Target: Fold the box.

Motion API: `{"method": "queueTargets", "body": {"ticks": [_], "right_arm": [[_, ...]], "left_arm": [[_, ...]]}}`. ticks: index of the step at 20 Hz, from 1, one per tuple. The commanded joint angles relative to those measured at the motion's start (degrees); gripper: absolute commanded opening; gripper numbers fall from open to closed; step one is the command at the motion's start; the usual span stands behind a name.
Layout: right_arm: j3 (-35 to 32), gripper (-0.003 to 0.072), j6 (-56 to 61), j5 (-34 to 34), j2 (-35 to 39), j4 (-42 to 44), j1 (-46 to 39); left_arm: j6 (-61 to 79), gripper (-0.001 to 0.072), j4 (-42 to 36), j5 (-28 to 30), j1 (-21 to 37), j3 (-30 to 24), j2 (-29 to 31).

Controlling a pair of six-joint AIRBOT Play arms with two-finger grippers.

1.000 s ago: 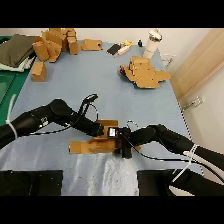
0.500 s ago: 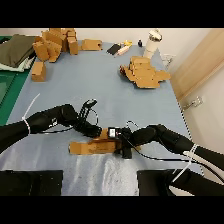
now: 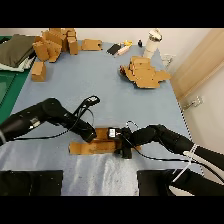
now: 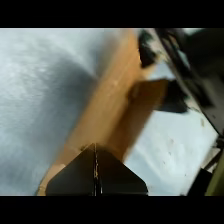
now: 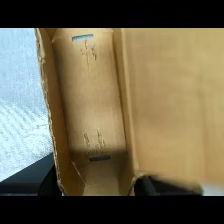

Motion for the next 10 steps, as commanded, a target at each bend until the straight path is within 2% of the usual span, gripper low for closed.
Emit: {"method": "queueTargets", "body": {"ticks": [1, 2, 4, 5, 7, 8, 9, 10], "right_arm": [[0.0, 0.0440, 0.0, 0.1, 0.0, 0.0, 0.0], [0.0, 0.0440, 0.0, 0.0, 0.0, 0.0, 0.0], [0.0, 0.0440, 0.0, 0.0, 0.0, 0.0, 0.0], [0.0, 0.0440, 0.0, 0.1, 0.0, 0.0, 0.0], [0.0, 0.0440, 0.0, 0.1, 0.0, -0.1, 0.0], [0.0, 0.0440, 0.0, 0.1, 0.0, -0.3, 0.0], [0.0, 0.0440, 0.0, 0.0, 0.0, -0.3, 0.0], [0.0, 0.0440, 0.0, 0.1, 0.0, -0.3, 0.0]], "left_arm": [[10.1, 0.0011, -2.5, -12.7, 4.3, -1.0, 6.1], [11.6, 0.0011, -1.3, -15.6, 5.2, -1.0, 6.8], [16.5, 0.0012, -0.8, -17.9, 6.8, -1.7, 7.1], [22.1, 0.0012, -1.9, -17.2, 8.8, -3.3, 7.1], [35.1, 0.0016, -4.5, -11.6, 12.3, -8.7, 7.0], [42.7, 0.0182, -5.6, -8.0, 13.5, -11.8, 7.0], [48.1, 0.0453, -7.7, -3.7, 14.3, -14.3, 7.0], [53.7, 0.0607, -11.0, 0.7, 14.9, -16.6, 7.0]]}}
